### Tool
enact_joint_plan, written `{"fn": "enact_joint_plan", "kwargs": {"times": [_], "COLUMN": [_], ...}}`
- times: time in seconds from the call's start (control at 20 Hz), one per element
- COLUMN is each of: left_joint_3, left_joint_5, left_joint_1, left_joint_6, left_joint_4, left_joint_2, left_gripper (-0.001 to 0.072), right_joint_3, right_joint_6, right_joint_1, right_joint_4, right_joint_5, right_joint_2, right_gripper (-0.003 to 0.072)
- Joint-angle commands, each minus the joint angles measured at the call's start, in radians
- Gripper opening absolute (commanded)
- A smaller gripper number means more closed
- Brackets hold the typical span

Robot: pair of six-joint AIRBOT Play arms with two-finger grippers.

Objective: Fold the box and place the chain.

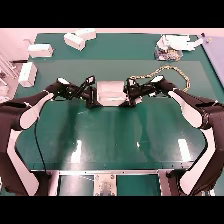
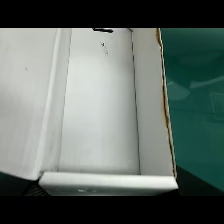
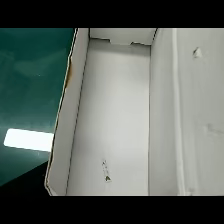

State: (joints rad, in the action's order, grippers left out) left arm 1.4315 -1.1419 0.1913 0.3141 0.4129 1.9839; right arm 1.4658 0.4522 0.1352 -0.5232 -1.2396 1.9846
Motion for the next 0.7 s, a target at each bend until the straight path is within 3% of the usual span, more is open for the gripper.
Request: {"fn": "enact_joint_plan", "kwargs": {"times": [0.0,0.45,0.65], "left_joint_3": [0.001,0.001,0.001], "left_joint_5": [0.003,0.009,0.008], "left_joint_1": [-0.001,-0.001,-0.001], "left_joint_6": [0.000,0.000,0.000], "left_joint_4": [0.000,0.000,0.000], "left_joint_2": [0.000,0.000,0.000], "left_gripper": [0.0630,0.0629,0.0630], "right_joint_3": [0.001,0.001,0.001], "right_joint_6": [0.000,0.000,0.000], "right_joint_1": [-0.015,-0.163,-0.200], "right_joint_4": [-0.011,-0.019,0.067], "right_joint_5": [-0.016,-0.095,-0.230], "right_joint_2": [-0.017,-0.106,-0.164], "right_gripper": [0.0720,0.0720,0.0720]}}
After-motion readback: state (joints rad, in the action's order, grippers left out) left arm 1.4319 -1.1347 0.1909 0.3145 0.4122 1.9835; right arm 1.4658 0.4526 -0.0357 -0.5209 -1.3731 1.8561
